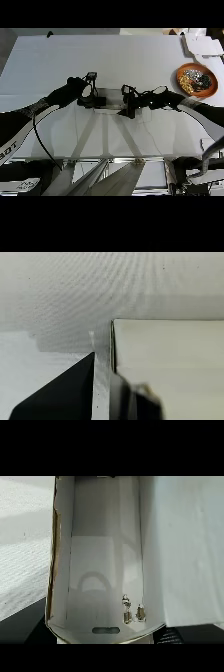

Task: Fold the box and place the chain.

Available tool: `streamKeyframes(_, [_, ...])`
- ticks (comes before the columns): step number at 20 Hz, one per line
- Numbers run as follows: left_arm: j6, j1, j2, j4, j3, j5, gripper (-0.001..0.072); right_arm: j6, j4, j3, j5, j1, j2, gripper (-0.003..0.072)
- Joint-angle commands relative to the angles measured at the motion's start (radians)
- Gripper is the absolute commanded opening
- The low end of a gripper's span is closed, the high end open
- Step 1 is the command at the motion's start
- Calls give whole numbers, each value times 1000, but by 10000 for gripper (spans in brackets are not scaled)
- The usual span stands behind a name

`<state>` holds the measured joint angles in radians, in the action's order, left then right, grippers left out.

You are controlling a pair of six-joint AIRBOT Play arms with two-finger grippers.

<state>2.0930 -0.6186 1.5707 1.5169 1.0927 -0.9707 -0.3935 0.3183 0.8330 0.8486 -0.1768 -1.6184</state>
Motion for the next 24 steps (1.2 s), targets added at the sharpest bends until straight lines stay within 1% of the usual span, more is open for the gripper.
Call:
streamKeyframes(1, [2,0,8,-2,0,10,253,0,0,0,0,0,0,516])
streamKeyframes(3, [2,0,14,-7,0,5,252,0,0,0,0,0,0,516])
streamKeyframes(4, [1,0,15,-14,0,3,214,0,0,0,0,0,0,516])
streamKeyframes(5, [0,0,15,-16,0,2,101,0,0,0,0,0,0,516])
streamKeyframes(6, [-2,0,15,-18,0,0,22,0,0,0,0,0,0,516])
streamKeyframes(7, [-2,0,15,-19,0,0,9,0,0,0,0,0,0,516])
streamKeyframes(12, [-2,0,13,-43,0,-7,11,0,0,0,0,0,0,516])
streamKeyframes(13, [-2,0,8,-43,0,-10,21,0,0,0,0,0,0,516])
streamKeyframes(14, [-4,0,0,-43,0,-14,97,0,0,0,0,0,0,516])
streamKeyframes(15, [-11,1,-10,-42,0,-19,220,0,0,0,0,0,0,516])
streamKeyframes(16, [-31,2,-23,-43,0,-25,377,0,0,0,0,0,0,516])
streamKeyframes(17, [-40,3,-40,-42,0,-31,452,0,0,0,0,0,0,516])
streamKeyframes(21, [-80,24,-137,-86,0,-68,455,0,0,0,0,0,0,516])
streamKeyframes(24, [-207,43,-220,-106,0,-137,454,0,0,0,0,0,0,516])
